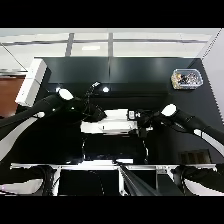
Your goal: Fold the box and place the chain.
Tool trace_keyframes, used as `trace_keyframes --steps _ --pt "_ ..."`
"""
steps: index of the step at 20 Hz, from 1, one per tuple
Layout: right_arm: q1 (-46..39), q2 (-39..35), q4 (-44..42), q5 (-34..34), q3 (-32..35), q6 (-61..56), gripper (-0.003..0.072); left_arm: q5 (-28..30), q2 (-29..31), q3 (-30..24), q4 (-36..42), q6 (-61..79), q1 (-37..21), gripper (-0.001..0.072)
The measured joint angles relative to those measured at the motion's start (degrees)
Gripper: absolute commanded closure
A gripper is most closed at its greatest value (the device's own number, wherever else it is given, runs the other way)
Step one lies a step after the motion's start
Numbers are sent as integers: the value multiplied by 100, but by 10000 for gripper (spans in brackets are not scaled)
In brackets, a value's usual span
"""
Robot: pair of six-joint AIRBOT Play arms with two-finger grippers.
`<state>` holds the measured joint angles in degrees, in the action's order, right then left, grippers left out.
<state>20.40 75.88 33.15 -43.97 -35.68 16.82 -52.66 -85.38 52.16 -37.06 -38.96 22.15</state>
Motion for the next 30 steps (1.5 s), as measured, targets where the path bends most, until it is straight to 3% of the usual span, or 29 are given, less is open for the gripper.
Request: trace_keyframes --steps 5,8,9,10,11,12,15,23,30 --pt "0 0 -17 52 0 -15 207 -444 643 293 -782 -466 -422 680" --pt "0 0 -13 46 0 -15 207 -511 1373 -125 -1019 -350 -662 678" --pt "0 0 -11 42 0 -15 207 -542 1602 -343 -1071 -20 -688 623" --pt "0 0 -7 39 0 -15 207 -645 1773 -542 -1099 380 -686 403" --pt "0 0 -2 35 0 -15 207 -710 1906 -737 -1126 839 -645 80" --pt "0 0 0 35 0 -15 207 -717 1989 -894 -1147 1276 -581 -10" --pt "0 0 4 33 0 -15 207 -577 2070 -1202 -1263 2465 -247 -10" --pt "0 0 7 28 -2 -13 207 1003 1864 -1377 -1939 3338 634 4" --pt "0 0 9 28 -2 -13 207 942 1838 -1388 -1792 3272 756 20"
